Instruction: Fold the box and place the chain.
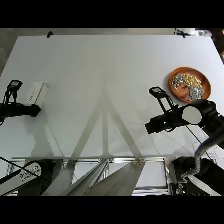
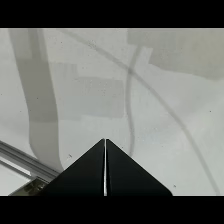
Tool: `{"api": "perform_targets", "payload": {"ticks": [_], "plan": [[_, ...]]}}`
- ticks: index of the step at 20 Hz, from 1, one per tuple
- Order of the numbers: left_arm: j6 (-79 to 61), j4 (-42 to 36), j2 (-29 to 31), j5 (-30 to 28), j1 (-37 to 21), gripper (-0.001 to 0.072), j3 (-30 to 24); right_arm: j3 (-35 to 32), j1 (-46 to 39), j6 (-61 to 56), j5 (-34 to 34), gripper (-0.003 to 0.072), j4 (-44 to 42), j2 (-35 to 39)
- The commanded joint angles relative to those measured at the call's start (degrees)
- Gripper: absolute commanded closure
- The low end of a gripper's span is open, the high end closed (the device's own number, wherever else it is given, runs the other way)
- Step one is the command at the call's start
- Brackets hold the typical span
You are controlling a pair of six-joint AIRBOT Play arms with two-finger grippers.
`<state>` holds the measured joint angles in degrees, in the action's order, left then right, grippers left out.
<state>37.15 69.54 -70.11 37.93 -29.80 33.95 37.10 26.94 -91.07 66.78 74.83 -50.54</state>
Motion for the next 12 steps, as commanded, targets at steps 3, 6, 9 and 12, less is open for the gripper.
{"api": "perform_targets", "payload": {"ticks": [3,6,9,12], "plan": [[0.57,1.33,9.22,-1.73,-0.13,0.0008,0.07,0.04,-0.02,0.04,-0.48,0.0679,0.02,0.04],[4.02,12.70,15.89,-0.72,-0.24,0.0013,0.07,0.04,-0.02,0.04,-0.48,0.0679,0.00,0.04],[14.47,25.40,20.06,2.84,-0.26,0.0014,0.07,0.04,-0.02,0.04,-1.11,0.0679,0.00,0.04],[21.62,27.23,20.63,9.68,-0.24,0.0017,0.04,0.04,-0.02,0.02,-2.36,0.0679,-0.04,0.04]]}}
